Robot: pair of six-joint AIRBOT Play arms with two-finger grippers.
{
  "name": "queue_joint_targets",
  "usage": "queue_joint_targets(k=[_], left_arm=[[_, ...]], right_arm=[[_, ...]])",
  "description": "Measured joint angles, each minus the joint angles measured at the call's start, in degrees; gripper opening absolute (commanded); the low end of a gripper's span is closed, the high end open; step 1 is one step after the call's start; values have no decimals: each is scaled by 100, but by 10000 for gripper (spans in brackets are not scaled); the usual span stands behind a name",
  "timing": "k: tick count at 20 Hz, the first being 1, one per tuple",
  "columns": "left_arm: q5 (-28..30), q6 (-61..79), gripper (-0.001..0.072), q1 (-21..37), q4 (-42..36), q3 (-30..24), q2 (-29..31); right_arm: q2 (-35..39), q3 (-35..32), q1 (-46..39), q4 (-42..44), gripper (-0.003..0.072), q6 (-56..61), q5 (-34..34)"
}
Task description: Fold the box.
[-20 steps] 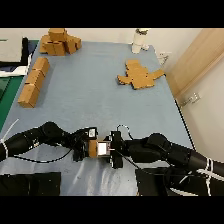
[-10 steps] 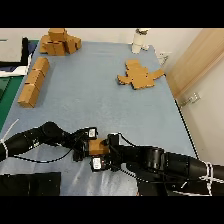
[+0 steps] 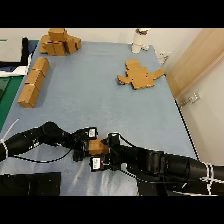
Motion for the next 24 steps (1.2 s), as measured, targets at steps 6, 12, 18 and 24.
queue_joint_targets(k=[6, 12, 18, 24], left_arm=[[0, -2, 402, 0, -2, 0, 0], [0, 2, 402, 0, 0, 0, 0], [0, 0, 401, 0, -2, 0, 0], [0, 0, 402, 0, -2, 0, 0]], right_arm=[[-15, 2, 4, 153, 275, 42, -136], [-24, 2, 11, 254, 259, 44, -216], [50, 4, 15, 376, 460, 44, -269], [452, 7, 15, 216, 463, 44, -238]])
